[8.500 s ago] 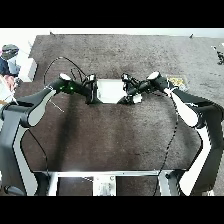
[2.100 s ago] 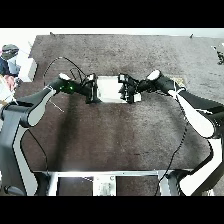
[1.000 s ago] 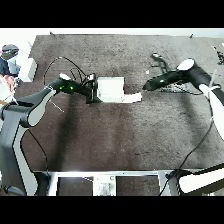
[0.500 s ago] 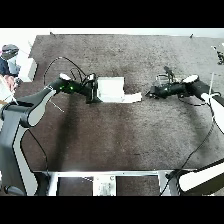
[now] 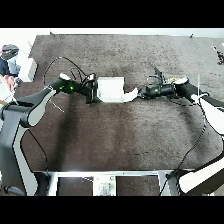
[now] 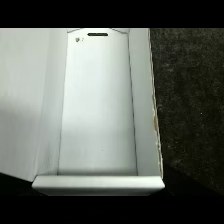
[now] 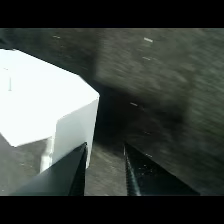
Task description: Fold the box and place the chain.
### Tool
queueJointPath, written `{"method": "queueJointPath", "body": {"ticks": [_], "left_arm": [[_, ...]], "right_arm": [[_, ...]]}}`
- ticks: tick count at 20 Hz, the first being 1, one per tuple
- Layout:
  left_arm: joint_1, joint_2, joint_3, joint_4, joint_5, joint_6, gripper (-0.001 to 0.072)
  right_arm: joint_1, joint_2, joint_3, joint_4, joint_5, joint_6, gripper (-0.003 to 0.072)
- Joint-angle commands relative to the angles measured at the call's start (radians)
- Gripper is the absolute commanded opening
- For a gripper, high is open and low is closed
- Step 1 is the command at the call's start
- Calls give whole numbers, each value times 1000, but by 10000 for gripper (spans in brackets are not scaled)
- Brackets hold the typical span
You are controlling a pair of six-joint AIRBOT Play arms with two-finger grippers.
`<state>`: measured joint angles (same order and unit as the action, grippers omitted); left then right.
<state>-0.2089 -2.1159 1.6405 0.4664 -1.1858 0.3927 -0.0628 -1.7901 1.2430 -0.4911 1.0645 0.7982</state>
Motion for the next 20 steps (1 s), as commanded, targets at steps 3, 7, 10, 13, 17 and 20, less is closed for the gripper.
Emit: {"method": "queueJointPath", "body": {"ticks": [3, 7, 10, 13, 17, 20], "left_arm": [[0, 0, 0, 0, 0, 0, 485], [0, 0, 1, 0, 0, 0, 485], [0, -1, 1, 0, 0, 0, 485], [0, -1, 1, 0, 0, 0, 485], [0, -1, 0, 0, 0, 0, 485], [0, -1, 0, 0, 0, 0, 485]], "right_arm": [[63, 11, 36, 31, 2, 44, 461], [117, 11, 108, -51, 12, 143, 462], [171, 11, 176, -182, 11, 240, 463], [206, 11, 219, -277, 11, 329, 463], [260, 8, 246, -374, -16, 417, 461], [290, 8, 249, -420, -34, 455, 460]]}}
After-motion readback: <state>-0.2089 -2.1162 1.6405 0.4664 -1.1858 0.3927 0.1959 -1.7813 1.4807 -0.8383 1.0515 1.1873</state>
